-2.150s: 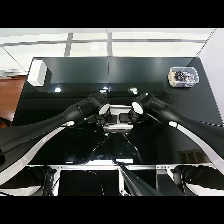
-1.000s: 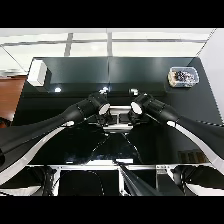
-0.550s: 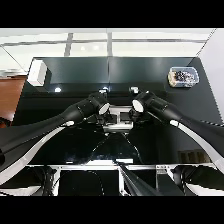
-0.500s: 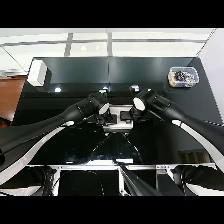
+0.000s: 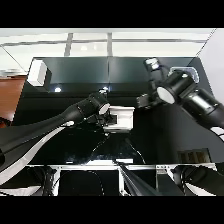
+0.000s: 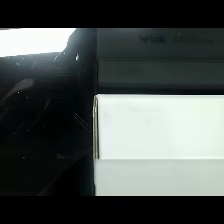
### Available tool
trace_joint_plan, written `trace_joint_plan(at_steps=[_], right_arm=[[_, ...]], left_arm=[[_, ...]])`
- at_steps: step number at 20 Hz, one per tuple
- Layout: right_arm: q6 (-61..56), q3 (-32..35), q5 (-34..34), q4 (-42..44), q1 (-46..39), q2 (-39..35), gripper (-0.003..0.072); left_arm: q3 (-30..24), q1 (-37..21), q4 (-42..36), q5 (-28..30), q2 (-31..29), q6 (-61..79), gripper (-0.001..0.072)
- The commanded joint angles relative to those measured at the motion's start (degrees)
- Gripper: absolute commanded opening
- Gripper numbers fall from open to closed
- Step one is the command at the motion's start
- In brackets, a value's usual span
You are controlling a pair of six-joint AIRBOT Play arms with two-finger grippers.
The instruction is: Fold the box and place the chain.
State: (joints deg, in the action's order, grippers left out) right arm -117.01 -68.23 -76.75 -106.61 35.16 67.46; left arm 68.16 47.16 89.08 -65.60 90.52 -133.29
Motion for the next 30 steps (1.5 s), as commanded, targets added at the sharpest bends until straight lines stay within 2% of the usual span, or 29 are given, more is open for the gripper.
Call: trace_joint_plan(at_steps=[1, 3, 4, 5, 8, 10, 12, 16, 18, 22, 25, 26, 27, 29, 30], right_arm=[[0.5, 0.7, -0.4, -12.5, -5.9, -1.7, 0.0370], [0.4, 1.9, 4.3, -11.4, -12.3, -1.2, 0.0375], [0.2, 2.5, 6.9, -11.0, -15.4, -0.6, 0.0506], [0.3, 3.0, 9.4, -9.8, -19.1, 0.5, 0.0706], [4.2, 2.4, 15.4, 0.0, -30.2, 6.6, 0.0710], [5.3, -0.6, 20.2, 6.3, -35.8, 10.8, 0.0710], [5.3, -6.3, 22.1, 9.1, -39.7, 16.3, 0.0709], [10.6, -21.6, 19.6, 13.7, -43.7, 29.9, 0.0708], [11.2, -27.7, 19.1, 13.9, -44.0, 35.5, 0.0598], [11.2, -34.9, 19.3, 14.3, -44.0, 43.8, 0.0598], [11.2, -35.6, 20.5, 14.5, -44.5, 46.8, 0.0598], [11.3, -35.6, 20.7, 14.6, -44.7, 47.4, 0.0565], [11.2, -35.9, 20.6, 14.6, -44.7, 47.9, 0.0464], [11.3, -36.4, 20.0, 14.5, -44.8, 48.0, 0.0213], [12.2, -37.6, 18.5, 14.5, -44.8, 48.0, 0.0050]], left_arm=[[0.0, 0.0, 0.0, -0.1, 0.0, 0.0, 0.0028], [0.0, 0.0, 0.0, -0.1, 0.0, 0.0, 0.0028], [0.0, 0.0, 0.0, -0.1, 0.0, 0.0, 0.0028], [0.0, 0.0, 0.0, -0.1, 0.0, 0.0, 0.0028], [0.0, 0.0, 0.0, 0.0, 0.0, 0.0, 0.0028], [0.0, 0.0, 0.0, 0.0, 0.0, 0.0, 0.0028], [0.0, 0.0, 0.0, 0.0, 0.0, 0.0, 0.0028], [0.0, -0.1, 0.0, -0.2, 0.0, 0.0, 0.0028], [0.0, -0.1, 0.0, 0.0, 0.0, 0.0, 0.0028], [0.0, -0.1, 0.1, 0.7, 0.0, 0.0, 0.0028], [0.0, -0.1, 0.0, 0.6, 0.0, 0.0, 0.0028], [0.0, -0.1, 0.0, 0.6, 0.0, 0.0, 0.0028], [0.0, -0.1, 0.0, 0.6, 0.0, 0.0, 0.0028], [0.0, -0.1, 0.0, 0.6, 0.0, 0.0, 0.0028], [0.0, -0.1, 0.0, 0.6, 0.0, 0.0, 0.0028]])
